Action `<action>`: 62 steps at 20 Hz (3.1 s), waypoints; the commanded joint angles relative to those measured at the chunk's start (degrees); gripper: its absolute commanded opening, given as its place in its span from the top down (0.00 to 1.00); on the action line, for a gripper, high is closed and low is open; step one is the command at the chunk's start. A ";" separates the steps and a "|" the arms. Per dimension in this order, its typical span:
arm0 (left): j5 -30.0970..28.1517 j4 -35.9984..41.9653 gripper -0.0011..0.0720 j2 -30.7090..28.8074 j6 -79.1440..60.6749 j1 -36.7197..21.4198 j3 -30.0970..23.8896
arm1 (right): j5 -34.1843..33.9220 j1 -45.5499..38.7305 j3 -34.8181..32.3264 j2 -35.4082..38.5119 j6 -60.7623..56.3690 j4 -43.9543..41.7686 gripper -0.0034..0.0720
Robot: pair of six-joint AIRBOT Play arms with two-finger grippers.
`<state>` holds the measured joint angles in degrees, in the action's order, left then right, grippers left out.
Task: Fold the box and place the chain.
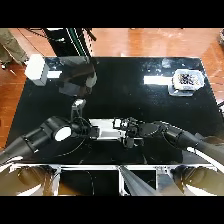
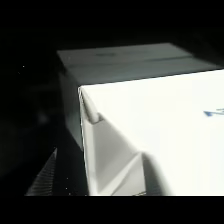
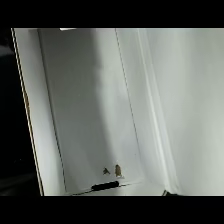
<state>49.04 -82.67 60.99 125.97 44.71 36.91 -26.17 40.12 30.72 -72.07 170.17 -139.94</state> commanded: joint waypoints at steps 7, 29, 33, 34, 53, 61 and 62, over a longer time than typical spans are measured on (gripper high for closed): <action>11.91 -6.84 0.37 13.38 8.17 6.97 12.57 | 0.00 0.00 -0.02 0.00 0.00 0.00 0.70; 9.92 -7.02 0.44 14.84 12.46 3.39 12.72 | 0.00 0.00 -0.02 0.00 0.00 0.00 0.70; 9.90 -7.02 0.44 15.96 12.46 3.41 12.72 | 0.00 0.00 -0.02 0.00 0.00 0.00 0.70; 9.81 -7.02 0.44 16.02 12.48 3.39 12.72 | 0.00 0.00 -0.02 0.00 0.00 0.00 0.70; 10.01 -6.16 0.65 16.44 12.44 3.06 12.72 | 0.00 0.00 -0.02 0.00 0.00 0.00 0.70; 10.58 -7.37 0.36 16.37 12.44 2.99 14.16 | 0.00 0.00 -0.02 0.00 0.00 0.00 0.70; 11.02 -7.82 0.36 16.37 12.44 2.73 14.32 | 0.00 0.00 -0.02 0.00 0.00 0.00 0.70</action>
<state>59.22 -89.32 77.41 138.43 47.70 50.59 -26.20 40.12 30.72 -72.07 170.17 -139.92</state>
